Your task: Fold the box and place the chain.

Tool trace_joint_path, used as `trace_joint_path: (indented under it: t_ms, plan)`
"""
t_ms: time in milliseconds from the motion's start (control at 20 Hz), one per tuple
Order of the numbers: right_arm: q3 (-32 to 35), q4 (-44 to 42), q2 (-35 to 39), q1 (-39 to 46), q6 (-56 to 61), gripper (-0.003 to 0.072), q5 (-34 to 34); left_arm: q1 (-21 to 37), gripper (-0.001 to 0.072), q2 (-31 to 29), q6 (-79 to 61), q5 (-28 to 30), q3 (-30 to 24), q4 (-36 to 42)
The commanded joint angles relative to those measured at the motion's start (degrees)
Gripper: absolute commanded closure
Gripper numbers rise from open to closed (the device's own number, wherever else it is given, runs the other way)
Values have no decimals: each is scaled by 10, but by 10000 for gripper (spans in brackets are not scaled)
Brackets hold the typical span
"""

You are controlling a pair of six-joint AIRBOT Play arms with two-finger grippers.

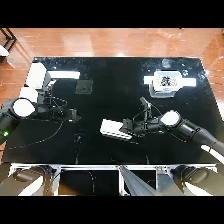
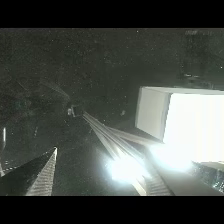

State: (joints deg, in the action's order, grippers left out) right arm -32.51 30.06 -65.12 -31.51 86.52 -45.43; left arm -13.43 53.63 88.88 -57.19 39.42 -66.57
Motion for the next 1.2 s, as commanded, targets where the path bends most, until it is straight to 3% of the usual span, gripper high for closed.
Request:
trace_joint_path:
  t_ms: [0, 200, 350, 600, 750, 850, 950, 1050, 1150]
  plan:
    - [0, 18, -13, -19, 0, 664, 12, 0, 79, 0, 0, 0, 0, 0]
    - [0, 15, -11, -19, -5, 665, 13, 0, 80, 0, 0, 0, 0, 0]
    - [-15, 13, 16, -14, -22, 665, -24, 0, 80, 0, -1, 0, 0, 0]
    - [-45, 16, 147, 47, -28, 665, -100, 0, 79, 0, -24, -4, 7, 0]
    - [-45, 86, 232, 123, -19, 665, -165, 0, 79, 4, -75, -20, 37, 0]
    - [-45, 173, 273, 175, 10, 665, -215, -2, 80, 23, -161, -37, 71, 11]
    - [-45, 245, 295, 214, 26, 665, -252, -17, 80, 51, -383, -74, 103, 96]
    - [-45, 277, 297, 236, 29, 665, -274, -52, 79, 70, -609, -83, 111, 185]
    - [-45, 290, 297, 240, 28, 664, -275, -100, 79, 81, -776, -64, 111, 192]
